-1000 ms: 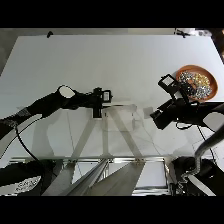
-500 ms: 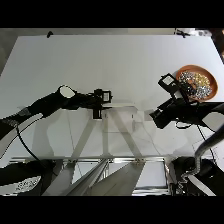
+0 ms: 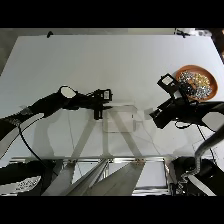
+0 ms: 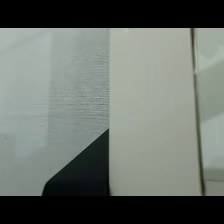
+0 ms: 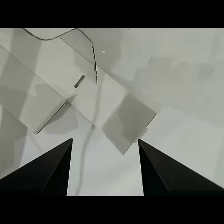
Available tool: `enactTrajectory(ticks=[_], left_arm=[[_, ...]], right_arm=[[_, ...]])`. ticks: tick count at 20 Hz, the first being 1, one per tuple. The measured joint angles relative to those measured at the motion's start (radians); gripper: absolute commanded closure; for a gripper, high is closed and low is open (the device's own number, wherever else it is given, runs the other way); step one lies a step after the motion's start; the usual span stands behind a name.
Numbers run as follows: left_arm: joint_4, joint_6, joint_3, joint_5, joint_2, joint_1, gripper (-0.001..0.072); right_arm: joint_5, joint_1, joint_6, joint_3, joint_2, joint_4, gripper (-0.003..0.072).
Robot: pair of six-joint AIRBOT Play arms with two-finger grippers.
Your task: Fold the box and place the chain.
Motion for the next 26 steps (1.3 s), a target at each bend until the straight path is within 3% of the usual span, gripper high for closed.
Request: enactTrajectory(ticks=[8,18,19,20,22,26], left_arm=[[0.146,-0.145,0.009,0.074,0.026,-0.05,0.0703],[0.183,-0.158,0.01,0.09,0.027,-0.066,0.0696],[0.183,-0.157,0.01,0.091,0.027,-0.066,0.0696],[0.184,-0.156,0.01,0.092,0.027,-0.066,0.0696],[0.185,-0.155,0.01,0.093,0.027,-0.066,0.0696],[0.185,-0.155,0.01,0.096,0.027,-0.068,0.0696]], right_arm=[[-0.002,0.0,-0.001,0.0,0.0,-0.002,0.0226],[-0.002,0.0,-0.001,0.0,0.0,-0.001,0.0229],[-0.002,0.0,-0.001,0.0,0.0,-0.001,0.0313],[-0.001,0.0,-0.002,0.0,0.0,-0.001,0.0469],[0.006,0.0,-0.025,0.0,-0.002,0.006,0.0659],[0.058,0.0,-0.177,0.0,-0.016,0.019,0.0682]])
